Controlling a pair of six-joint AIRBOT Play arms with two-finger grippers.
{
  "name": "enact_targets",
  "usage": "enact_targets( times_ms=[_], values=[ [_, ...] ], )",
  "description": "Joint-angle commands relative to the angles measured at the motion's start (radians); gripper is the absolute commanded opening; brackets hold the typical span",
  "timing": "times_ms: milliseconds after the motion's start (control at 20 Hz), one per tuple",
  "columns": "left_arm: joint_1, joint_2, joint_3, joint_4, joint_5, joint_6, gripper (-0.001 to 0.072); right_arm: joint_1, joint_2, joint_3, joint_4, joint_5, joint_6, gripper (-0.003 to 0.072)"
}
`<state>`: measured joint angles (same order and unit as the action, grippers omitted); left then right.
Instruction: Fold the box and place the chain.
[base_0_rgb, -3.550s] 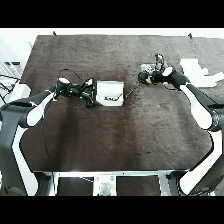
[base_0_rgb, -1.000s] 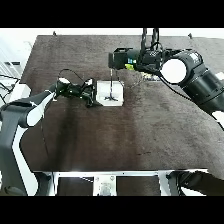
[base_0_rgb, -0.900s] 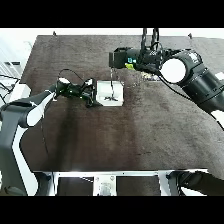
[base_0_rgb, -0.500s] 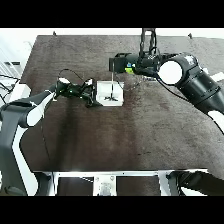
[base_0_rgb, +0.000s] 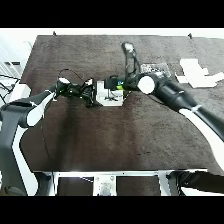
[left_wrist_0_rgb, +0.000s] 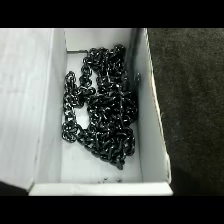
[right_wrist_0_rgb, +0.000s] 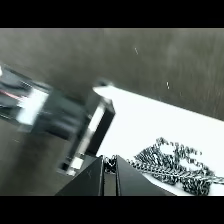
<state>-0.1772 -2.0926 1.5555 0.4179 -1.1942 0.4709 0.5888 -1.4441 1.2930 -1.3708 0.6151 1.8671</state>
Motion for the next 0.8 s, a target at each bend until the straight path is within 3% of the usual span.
enact_targets(
  times_ms=[0,100,200,250,500,750],
  values=[
    [0.000,0.000,0.001,0.000,0.000,0.000,0.0301,0.002,-0.127,-0.014,0.019,-0.047,0.000,0.0015],
    [0.000,0.000,0.001,0.000,0.001,0.000,0.0301,0.002,-0.152,-0.014,0.023,-0.047,-0.002,0.0030],
    [-0.001,0.000,0.001,0.000,0.001,0.000,0.0300,-0.019,-0.138,-0.010,0.019,-0.045,-0.026,0.0358],
    [0.000,0.000,0.001,0.000,0.000,0.000,0.0300,-0.035,-0.122,-0.010,0.016,-0.033,-0.048,0.0432],
    [-0.001,0.000,0.001,0.000,0.001,0.000,0.0300,-0.193,-0.027,-0.012,-0.173,0.138,-0.051,0.0431],
    [-0.001,0.000,0.001,0.000,0.001,0.001,0.0300,-0.447,-0.093,-0.021,-0.113,-0.004,0.014,0.0442]
  ],
)
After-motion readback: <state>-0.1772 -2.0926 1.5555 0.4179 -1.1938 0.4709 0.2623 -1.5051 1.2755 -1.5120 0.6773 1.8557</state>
